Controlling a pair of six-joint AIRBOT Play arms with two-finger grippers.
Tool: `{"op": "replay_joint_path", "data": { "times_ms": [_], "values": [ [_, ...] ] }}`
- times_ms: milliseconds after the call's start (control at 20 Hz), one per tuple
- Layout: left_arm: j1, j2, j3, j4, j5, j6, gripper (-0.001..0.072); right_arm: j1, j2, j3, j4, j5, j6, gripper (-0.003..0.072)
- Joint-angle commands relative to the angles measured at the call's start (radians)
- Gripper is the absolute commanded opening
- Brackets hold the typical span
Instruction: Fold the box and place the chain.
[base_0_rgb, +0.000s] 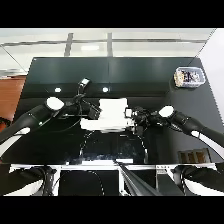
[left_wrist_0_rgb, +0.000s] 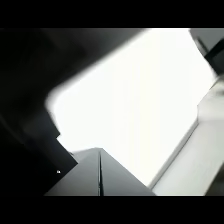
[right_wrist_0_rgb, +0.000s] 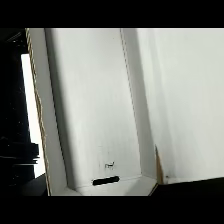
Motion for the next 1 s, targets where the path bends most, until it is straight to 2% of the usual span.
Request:
{"op": "replay_joint_path", "data": {
  "times_ms": [0,200,350,450,650,750,800,850,900,950],
  "values": [
    [0.002,-0.094,0.023,0.001,-0.085,-0.003,0.0025,0.000,-0.001,0.001,0.001,0.000,0.000,0.0469],
    [0.020,-0.082,0.046,0.023,-0.101,-0.003,0.0024,0.000,-0.001,0.001,0.001,0.000,0.000,0.0469],
    [0.076,0.008,0.081,0.060,-0.139,-0.003,0.0024,0.000,-0.001,0.001,0.001,0.001,0.000,0.0469],
    [0.133,0.095,0.083,0.109,-0.223,-0.003,0.0024,0.000,-0.001,0.001,0.000,0.002,0.000,0.0470],
    [0.195,0.218,0.069,0.195,-0.481,0.111,0.0024,0.000,-0.001,0.001,0.001,0.001,0.000,0.0469],
    [0.188,0.236,0.040,0.209,-0.532,0.206,0.0025,0.000,-0.001,0.001,0.001,0.002,0.000,0.0470],
    [0.179,0.236,0.026,0.216,-0.534,0.262,0.0060,0.000,-0.001,0.001,0.001,0.002,0.000,0.0470],
    [0.168,0.236,0.010,0.220,-0.507,0.328,0.0302,0.000,-0.001,0.001,0.001,0.002,0.000,0.0470],
    [0.154,0.236,-0.009,0.223,-0.454,0.418,0.0720,0.000,-0.001,0.001,0.001,0.002,0.000,0.0470],
    [0.140,0.236,-0.025,0.232,-0.397,0.483,0.0711,0.000,-0.001,0.001,0.001,0.002,0.000,0.0469]
  ]
}}
